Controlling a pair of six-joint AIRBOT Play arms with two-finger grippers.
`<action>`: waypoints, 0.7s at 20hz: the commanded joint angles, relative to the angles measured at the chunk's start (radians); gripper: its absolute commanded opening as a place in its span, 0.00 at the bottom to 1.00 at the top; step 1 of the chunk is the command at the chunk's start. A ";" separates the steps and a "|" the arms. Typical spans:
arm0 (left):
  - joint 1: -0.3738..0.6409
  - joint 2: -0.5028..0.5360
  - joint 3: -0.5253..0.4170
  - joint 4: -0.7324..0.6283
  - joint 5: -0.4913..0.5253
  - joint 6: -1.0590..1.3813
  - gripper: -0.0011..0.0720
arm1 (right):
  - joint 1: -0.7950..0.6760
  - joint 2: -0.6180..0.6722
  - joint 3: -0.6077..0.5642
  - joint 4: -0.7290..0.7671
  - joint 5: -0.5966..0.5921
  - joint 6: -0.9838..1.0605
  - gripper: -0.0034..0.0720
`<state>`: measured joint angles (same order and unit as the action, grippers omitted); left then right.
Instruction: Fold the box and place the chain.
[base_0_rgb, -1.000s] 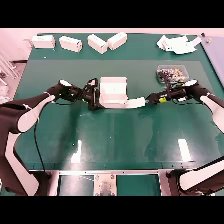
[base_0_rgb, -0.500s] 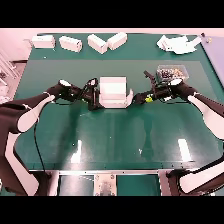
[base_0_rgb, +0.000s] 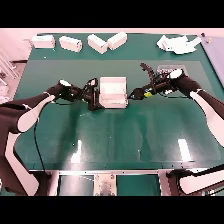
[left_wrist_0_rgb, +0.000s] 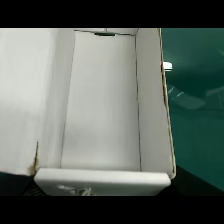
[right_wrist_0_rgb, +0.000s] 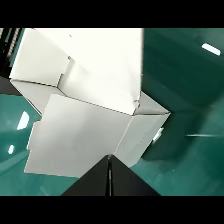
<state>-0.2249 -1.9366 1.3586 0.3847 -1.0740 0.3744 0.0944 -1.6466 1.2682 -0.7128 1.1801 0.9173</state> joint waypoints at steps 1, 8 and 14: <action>0.000 0.000 0.001 0.000 0.000 0.000 0.88 | 0.004 0.009 0.009 -0.013 -0.002 0.019 0.34; 0.000 0.000 0.001 0.000 0.000 0.000 0.88 | 0.025 0.008 0.009 -0.038 -0.026 0.023 0.55; 0.000 0.000 0.001 0.000 -0.001 0.000 0.88 | 0.051 0.008 0.009 -0.085 -0.085 0.079 0.64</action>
<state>-0.2249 -1.9362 1.3586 0.3847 -1.0744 0.3744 0.1356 -1.6386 1.2758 -0.7769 1.1202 0.9642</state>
